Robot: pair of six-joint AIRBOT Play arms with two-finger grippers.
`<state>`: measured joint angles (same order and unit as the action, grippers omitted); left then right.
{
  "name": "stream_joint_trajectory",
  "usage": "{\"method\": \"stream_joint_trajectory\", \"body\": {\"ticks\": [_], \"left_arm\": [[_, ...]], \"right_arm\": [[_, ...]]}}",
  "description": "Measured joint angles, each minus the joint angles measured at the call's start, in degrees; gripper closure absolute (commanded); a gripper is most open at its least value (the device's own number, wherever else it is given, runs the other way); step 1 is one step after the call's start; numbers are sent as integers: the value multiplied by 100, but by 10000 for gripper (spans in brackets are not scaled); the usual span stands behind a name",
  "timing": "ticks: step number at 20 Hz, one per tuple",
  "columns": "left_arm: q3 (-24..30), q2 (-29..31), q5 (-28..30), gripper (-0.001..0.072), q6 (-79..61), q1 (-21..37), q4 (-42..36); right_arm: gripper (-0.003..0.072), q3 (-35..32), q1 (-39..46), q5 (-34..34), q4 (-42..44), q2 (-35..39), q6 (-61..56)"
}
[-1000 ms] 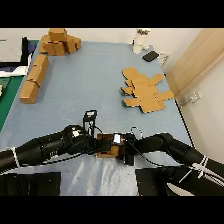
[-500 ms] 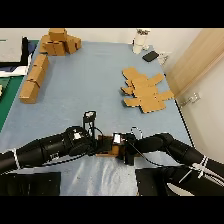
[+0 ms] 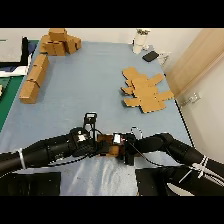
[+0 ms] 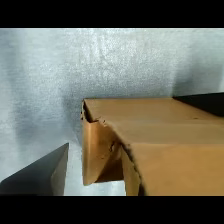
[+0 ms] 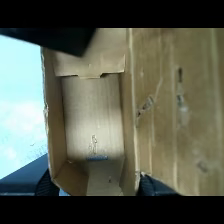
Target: Fold the box.
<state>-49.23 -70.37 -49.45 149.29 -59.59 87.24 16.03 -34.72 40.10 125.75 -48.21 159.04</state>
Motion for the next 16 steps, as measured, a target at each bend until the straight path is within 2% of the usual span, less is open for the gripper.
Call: {"method": "stream_joint_trajectory", "body": {"ticks": [7, 8, 9, 10, 16], "left_arm": [[-745, -966, -610, 247, -470, -11, 236], [-791, -1054, -669, 303, -503, -11, 247], [-822, -1115, -710, 610, -514, -11, 251], [-846, -1163, -719, 693, -525, -9, 258], [-898, -1259, -811, 692, -485, -4, 264]], "right_arm": [[194, 0, 0, 0, 0, 0, 2], [193, 0, 0, 2, 0, 0, 0], [193, 0, 0, 2, 0, 0, 0], [193, 0, 0, 2, 0, 0, 2], [193, 0, 0, 4, 0, 2, 2]]}}
